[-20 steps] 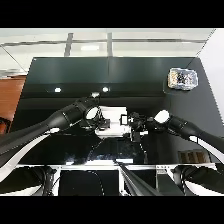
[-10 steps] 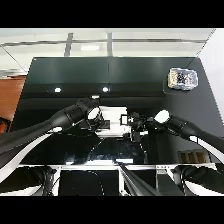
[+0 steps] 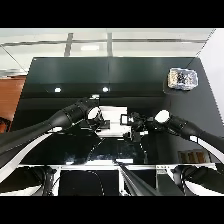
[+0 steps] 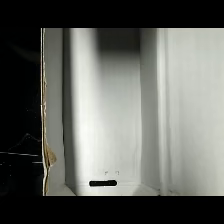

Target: Fold the box and place the chain.

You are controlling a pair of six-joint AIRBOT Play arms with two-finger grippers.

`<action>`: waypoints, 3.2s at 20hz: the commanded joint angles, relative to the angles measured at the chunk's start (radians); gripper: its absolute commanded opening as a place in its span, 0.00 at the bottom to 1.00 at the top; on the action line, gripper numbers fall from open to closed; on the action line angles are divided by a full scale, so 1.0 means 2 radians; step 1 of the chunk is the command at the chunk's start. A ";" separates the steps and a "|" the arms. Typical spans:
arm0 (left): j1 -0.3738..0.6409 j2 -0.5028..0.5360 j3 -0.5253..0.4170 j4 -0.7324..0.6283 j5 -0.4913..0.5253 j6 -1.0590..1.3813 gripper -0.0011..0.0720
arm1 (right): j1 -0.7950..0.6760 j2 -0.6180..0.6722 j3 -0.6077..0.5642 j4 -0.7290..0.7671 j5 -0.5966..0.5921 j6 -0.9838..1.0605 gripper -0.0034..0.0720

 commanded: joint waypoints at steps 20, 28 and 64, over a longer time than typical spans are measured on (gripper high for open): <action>0.000 0.000 0.000 -0.003 0.002 0.005 0.05 | -0.032 0.086 0.001 -0.154 0.074 0.111 1.00; 0.000 0.000 0.001 0.019 -0.010 -0.004 0.05 | -0.034 0.089 0.000 -0.157 0.082 0.106 1.00; 0.000 0.000 0.001 0.010 -0.011 -0.004 0.05 | 0.000 0.009 -0.001 0.084 0.047 0.079 0.45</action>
